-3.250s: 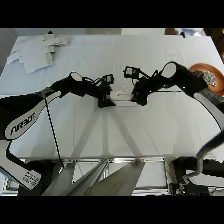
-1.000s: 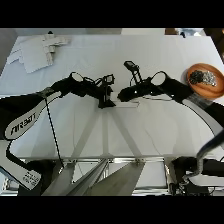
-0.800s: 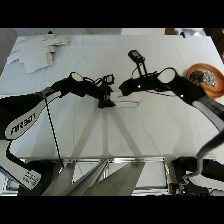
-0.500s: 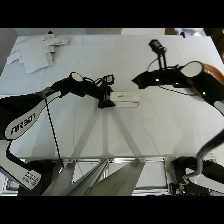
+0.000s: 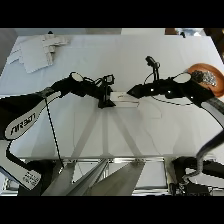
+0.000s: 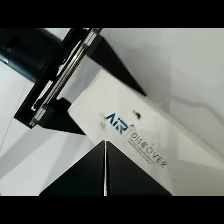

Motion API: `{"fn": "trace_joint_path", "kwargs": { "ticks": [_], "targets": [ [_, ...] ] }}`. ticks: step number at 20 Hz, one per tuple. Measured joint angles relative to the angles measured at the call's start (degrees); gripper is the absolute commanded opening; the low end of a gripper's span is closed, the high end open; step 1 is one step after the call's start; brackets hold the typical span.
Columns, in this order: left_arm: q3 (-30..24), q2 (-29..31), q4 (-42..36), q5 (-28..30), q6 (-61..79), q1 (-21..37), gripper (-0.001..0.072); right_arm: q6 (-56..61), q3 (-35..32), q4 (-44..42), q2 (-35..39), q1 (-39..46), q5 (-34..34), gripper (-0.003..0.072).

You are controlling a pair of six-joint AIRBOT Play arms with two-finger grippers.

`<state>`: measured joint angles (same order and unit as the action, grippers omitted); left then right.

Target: Fold the box and place the chain.

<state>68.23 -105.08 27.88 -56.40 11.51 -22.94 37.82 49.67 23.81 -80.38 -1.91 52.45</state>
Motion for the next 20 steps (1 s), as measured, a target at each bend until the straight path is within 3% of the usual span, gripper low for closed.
{"fn": "trace_joint_path", "kwargs": {
  "ticks": [14,20],
  "targets": [
    [0.0,0.0,0.1,0.0,0.1,0.0,0.0337,-2.0,-5.7,-2.6,-3.2,-0.9,-3.7,0.0013],
    [0.0,0.0,-0.2,0.0,-0.4,0.0,0.0337,-2.2,-5.8,-0.8,0.9,-1.0,-4.1,0.0013]
  ]
}}
